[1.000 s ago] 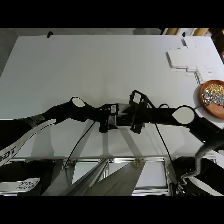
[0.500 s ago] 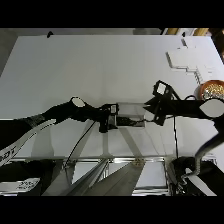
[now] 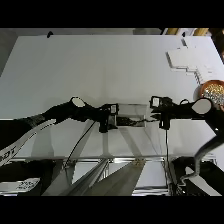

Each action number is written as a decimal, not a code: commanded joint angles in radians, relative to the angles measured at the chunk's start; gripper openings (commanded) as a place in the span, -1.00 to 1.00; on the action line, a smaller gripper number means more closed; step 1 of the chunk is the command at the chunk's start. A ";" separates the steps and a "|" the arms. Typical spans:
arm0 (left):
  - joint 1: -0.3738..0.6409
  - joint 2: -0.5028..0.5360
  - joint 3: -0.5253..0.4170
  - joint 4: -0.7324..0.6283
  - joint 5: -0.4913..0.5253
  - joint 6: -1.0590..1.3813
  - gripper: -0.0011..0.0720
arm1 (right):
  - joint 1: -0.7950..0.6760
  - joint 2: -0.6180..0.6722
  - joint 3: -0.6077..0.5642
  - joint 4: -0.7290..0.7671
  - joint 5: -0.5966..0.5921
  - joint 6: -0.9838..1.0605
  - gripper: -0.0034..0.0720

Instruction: Fold the box and place the chain.

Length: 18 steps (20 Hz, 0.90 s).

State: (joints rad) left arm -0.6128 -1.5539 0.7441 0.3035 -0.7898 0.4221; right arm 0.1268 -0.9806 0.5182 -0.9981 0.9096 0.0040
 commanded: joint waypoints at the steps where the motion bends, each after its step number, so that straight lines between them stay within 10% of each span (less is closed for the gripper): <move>1: 0.000 0.000 0.000 0.000 0.000 0.000 -0.75 | 0.035 -0.080 -0.013 -0.011 -0.011 -0.093 -0.50; 8: 0.000 0.000 0.000 0.000 0.000 0.000 -0.75 | 0.042 -0.114 -0.014 -0.011 -0.008 -0.095 -0.51; 11: 0.000 0.000 0.000 0.000 0.000 0.000 -0.75 | 0.042 -0.096 -0.014 -0.013 0.029 -0.088 -0.85; 18: 0.000 0.000 0.000 0.000 0.000 0.000 -0.75 | 0.042 0.158 -0.013 -0.088 0.053 0.079 -0.86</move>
State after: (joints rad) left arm -0.6128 -1.5539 0.7441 0.3035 -0.7898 0.4221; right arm 0.1680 -0.9253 0.5049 -1.0832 0.9554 0.0059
